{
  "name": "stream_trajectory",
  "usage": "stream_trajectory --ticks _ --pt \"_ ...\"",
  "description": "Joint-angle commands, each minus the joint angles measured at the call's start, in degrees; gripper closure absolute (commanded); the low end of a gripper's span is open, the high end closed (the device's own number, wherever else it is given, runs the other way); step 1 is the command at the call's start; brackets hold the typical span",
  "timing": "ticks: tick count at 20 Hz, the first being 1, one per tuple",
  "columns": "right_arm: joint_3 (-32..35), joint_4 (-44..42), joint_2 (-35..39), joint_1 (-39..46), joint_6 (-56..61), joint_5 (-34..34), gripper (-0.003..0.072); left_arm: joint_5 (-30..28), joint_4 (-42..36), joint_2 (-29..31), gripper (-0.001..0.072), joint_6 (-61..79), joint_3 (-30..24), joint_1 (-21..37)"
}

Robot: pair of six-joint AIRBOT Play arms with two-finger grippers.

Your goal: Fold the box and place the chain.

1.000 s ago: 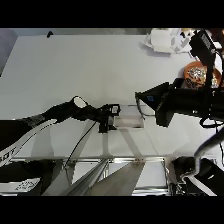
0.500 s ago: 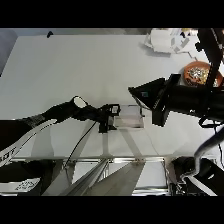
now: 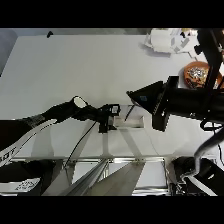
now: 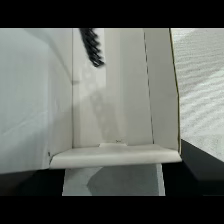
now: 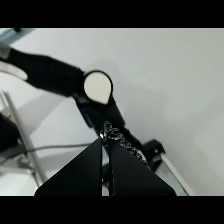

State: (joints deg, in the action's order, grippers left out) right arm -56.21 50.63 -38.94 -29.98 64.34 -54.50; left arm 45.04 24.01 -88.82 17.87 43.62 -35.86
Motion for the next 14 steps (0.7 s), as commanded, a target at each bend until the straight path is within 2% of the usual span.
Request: stream_trajectory --ticks 1,5,14 --pt "0.1 5.2 -0.9 -0.1 0.6 -6.6 0.0671 0.0 0.0 0.0 0.0565 0.0 0.0 0.0" --pt "0.2 6.8 -4.6 -0.1 1.4 -10.8 0.0671 0.0 0.0 0.0 0.0565 0.0 0.0 0.0" --pt "7.0 7.6 -10.6 -0.1 2.0 -10.4 0.0671 0.0 0.0 0.0 0.0565 0.0 0.0 0.0"
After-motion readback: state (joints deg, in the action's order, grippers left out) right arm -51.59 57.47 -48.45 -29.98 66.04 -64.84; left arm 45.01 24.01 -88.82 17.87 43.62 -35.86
